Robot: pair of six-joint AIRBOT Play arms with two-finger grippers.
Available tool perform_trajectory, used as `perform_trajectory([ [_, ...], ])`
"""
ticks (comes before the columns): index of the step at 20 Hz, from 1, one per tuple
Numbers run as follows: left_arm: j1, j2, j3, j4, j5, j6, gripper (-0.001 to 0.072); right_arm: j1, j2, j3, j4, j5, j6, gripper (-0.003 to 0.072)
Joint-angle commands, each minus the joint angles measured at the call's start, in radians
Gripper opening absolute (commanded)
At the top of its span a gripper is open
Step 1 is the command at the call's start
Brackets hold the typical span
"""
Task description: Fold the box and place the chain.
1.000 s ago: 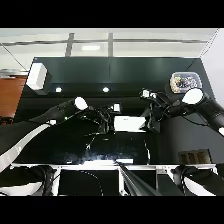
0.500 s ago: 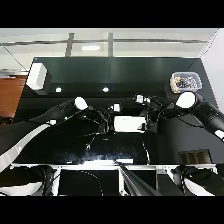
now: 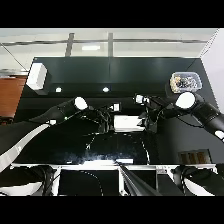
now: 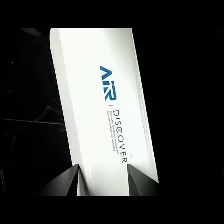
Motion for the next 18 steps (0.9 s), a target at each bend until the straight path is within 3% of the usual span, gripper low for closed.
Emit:
perform_trajectory([
  [1,0.0,0.001,0.0,0.001,-0.003,0.002,0.0509,0.0,0.005,0.001,0.023,-0.003,0.004,0.0307],
  [18,0.0,0.001,0.0,0.001,-0.004,0.002,0.051,0.0,0.007,0.014,0.016,-0.067,0.008,0.0306],
])
